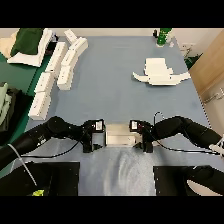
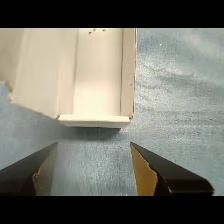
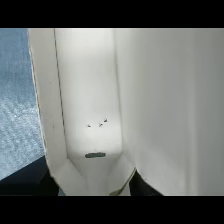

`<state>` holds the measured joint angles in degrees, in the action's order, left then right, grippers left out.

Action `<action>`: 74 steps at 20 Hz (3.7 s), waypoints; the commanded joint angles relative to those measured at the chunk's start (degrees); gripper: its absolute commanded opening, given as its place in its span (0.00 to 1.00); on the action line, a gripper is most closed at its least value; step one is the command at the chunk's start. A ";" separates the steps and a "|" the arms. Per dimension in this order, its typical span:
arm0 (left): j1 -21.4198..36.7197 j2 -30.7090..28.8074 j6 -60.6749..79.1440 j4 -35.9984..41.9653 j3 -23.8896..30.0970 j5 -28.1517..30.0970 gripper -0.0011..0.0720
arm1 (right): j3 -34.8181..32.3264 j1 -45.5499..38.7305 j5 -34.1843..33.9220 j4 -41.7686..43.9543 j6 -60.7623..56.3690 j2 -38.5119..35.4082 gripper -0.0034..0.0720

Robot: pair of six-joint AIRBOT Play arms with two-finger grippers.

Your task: Fold the box.

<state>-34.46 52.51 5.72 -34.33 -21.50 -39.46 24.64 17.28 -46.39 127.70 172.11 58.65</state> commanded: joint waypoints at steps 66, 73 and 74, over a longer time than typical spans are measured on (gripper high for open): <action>-4.50 11.32 10.80 12.48 -2.21 4.96 0.67 | 13.22 -0.02 -26.75 -23.65 -66.77 -13.79 0.79; -4.48 11.32 10.80 12.48 -2.21 4.96 0.67 | 12.76 2.23 -10.84 7.91 -77.22 -9.99 0.29; -4.50 11.32 10.80 12.48 -2.21 4.94 0.67 | 13.20 2.16 -6.08 7.45 -77.02 -8.46 0.29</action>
<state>-38.94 63.81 16.49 -21.82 -23.64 -34.50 37.28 18.59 -64.18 128.46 98.61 47.83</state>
